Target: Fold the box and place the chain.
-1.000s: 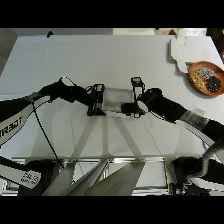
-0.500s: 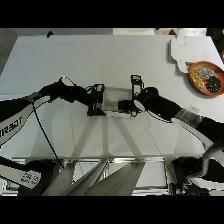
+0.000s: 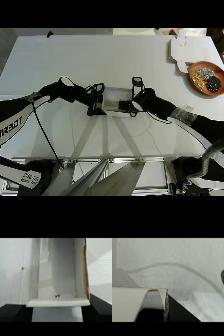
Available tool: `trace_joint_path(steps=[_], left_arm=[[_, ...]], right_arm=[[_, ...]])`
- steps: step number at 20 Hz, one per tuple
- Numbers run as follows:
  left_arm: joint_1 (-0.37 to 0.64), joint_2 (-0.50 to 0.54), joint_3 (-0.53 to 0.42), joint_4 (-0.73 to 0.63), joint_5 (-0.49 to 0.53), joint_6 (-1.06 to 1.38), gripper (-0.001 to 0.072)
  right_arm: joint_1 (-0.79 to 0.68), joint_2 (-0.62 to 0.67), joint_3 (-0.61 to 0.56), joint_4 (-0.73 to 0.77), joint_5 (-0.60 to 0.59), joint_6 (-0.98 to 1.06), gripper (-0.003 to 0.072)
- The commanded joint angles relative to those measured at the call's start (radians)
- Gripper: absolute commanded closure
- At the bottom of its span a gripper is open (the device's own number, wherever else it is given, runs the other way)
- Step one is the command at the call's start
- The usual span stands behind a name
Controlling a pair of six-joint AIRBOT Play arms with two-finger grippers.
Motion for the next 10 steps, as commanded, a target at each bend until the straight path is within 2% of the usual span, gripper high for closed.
trace_joint_path(steps=[1, 2, 7, 10], left_arm=[[-0.001, 0.0, 0.0, 0.002, -0.003, 0.002, 0.0329], [-0.001, -0.001, 0.0, 0.002, -0.003, 0.002, 0.0329], [-0.001, -0.001, 0.0, 0.002, -0.003, 0.002, 0.0329], [-0.001, -0.001, 0.0, 0.002, -0.003, 0.002, 0.0329]], right_arm=[[0.001, 0.0, 0.001, 0.003, -0.051, 0.006, 0.0464], [0.001, 0.004, 0.002, 0.008, -0.055, 0.006, 0.0277], [0.0, 0.109, 0.003, 0.007, -0.045, 0.006, 0.0277], [0.0, 0.211, 0.003, 0.007, 0.034, 0.001, 0.0278]])
